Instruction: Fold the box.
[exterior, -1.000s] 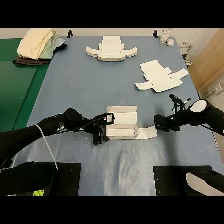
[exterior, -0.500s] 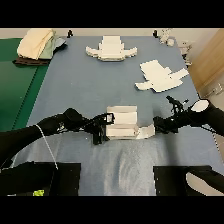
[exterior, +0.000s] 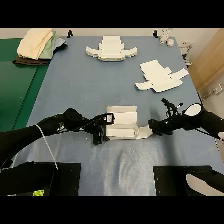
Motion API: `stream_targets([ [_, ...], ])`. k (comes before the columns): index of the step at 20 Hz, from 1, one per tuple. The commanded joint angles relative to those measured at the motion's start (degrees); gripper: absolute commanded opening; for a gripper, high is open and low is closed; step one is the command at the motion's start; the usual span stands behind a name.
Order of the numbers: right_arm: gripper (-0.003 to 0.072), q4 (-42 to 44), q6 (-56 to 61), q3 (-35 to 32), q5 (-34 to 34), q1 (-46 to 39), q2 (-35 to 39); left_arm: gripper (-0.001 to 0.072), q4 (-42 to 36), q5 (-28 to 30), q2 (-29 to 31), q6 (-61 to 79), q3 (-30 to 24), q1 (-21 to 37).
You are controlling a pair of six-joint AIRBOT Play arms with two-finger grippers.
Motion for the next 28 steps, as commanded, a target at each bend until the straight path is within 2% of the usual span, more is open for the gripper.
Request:
stream_targets([
  [1,0.0001,11.28,-6.67,-0.28,-0.35,0.76,-0.26,0.0459,-0.04,0.02,-0.02,-0.04,0.07,-0.02],
  [4,0.0001,18.8,-10.62,0.74,2.67,0.74,0.11,0.0459,-0.04,0.0,-0.02,-0.04,0.04,-0.02],
  [8,0.0011,18.8,-10.54,1.84,2.84,0.74,0.79,0.0459,-0.04,0.0,-0.02,-0.04,0.07,-0.02],
  [9,0.0118,18.62,-10.47,1.84,3.02,0.74,0.79,0.0459,-0.04,0.0,-0.02,-0.02,0.04,-0.02],
  [10,0.0296,18.6,-10.38,1.84,3.04,0.74,0.79,0.0459,-0.04,0.02,-0.02,-0.02,0.04,-0.02],
  [11,0.0347,18.25,-10.38,1.84,3.04,0.74,0.79,0.0459,-0.04,0.02,-0.02,-0.02,0.07,-0.02],
  [15,0.0354,11.82,-9.33,1.81,2.16,0.76,0.66,0.0459,-0.04,0.0,-0.02,-0.04,0.04,-0.02],
  [17,0.0387,10.84,-9.33,1.86,2.12,1.62,0.66,0.0459,-0.04,0.02,-0.02,-0.04,0.04,-0.02],
  [20,0.0387,8.35,-6.93,2.67,-0.28,7.78,0.66,0.0459,-0.04,0.02,-0.02,-0.04,0.07,-0.02],
  [22,0.0387,-0.81,3.63,4.39,-4.68,14.47,0.66,0.0459,-0.04,0.0,-0.02,-0.04,0.04,-0.02],
  [24,0.0387,-13.92,17.7,7.67,-6.36,21.29,0.55,0.0459,-0.04,0.02,-0.02,-0.04,0.07,-0.02],
  [26,0.0387,-26.82,31.87,11.02,-5.9,27.15,0.48,0.0459,-0.04,0.02,-0.02,-0.04,0.07,-0.02],
  [28,0.0387,-34.34,40.24,13.81,-3.72,30.73,-0.68,0.0459,-0.04,0.0,-0.02,-0.04,0.04,-0.02],
])
